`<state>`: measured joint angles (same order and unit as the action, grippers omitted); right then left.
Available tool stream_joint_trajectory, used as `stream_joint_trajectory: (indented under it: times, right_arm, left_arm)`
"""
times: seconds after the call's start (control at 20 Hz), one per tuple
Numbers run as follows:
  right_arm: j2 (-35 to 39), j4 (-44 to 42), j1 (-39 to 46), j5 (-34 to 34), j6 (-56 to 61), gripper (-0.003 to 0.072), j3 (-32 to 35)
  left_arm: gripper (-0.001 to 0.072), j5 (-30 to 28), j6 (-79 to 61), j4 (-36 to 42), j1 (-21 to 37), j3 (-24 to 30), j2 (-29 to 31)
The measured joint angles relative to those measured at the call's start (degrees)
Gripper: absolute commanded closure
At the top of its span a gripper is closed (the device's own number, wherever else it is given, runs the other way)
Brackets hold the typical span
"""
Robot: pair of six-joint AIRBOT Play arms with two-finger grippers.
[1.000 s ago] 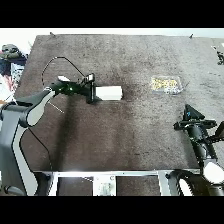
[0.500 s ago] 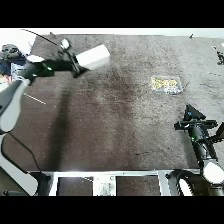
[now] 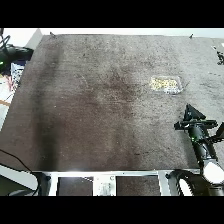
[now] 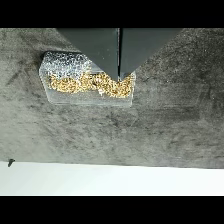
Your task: Fold the box and place the chain.
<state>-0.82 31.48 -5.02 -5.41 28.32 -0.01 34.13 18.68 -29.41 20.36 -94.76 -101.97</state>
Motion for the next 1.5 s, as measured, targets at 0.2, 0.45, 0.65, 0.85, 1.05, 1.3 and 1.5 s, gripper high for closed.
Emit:
stream_joint_trajectory:
  times: [0.2,0.45,0.65,0.85,1.05,1.3,1.5]
  right_arm:
    - [0.00,0.00,0.00,0.00,0.00,0.0676,0.00]
    - [0.00,0.00,0.00,0.00,-0.02,0.0676,0.00]
    - [0.00,0.00,0.00,-0.02,0.00,0.0676,0.00]
    - [0.00,0.00,0.00,0.00,0.00,0.0676,0.00]
    - [0.00,0.02,0.00,-0.02,0.00,0.0676,0.00]
    - [0.02,0.02,0.00,-0.02,0.00,0.0676,0.00]
    - [0.02,0.02,0.00,-0.02,0.00,0.0676,0.00]
  left_arm:
    - [0.0698,-3.17,6.58,-5.40,2.71,0.00,-3.72]
    - [0.0697,-6.86,9.01,-7.65,3.65,-0.02,-8.63]
    - [0.0697,-7.76,9.44,-8.96,3.72,0.00,-12.17]
    - [0.0697,-7.98,9.42,-10.19,3.74,-0.02,-14.43]
    - [0.0696,-8.55,9.40,-12.41,3.74,-0.04,-15.72]
    - [0.0004,-7.98,9.64,-15.26,3.80,-0.02,-16.17]
    - [0.0003,-8.02,9.88,-15.26,3.80,-0.31,-15.19]
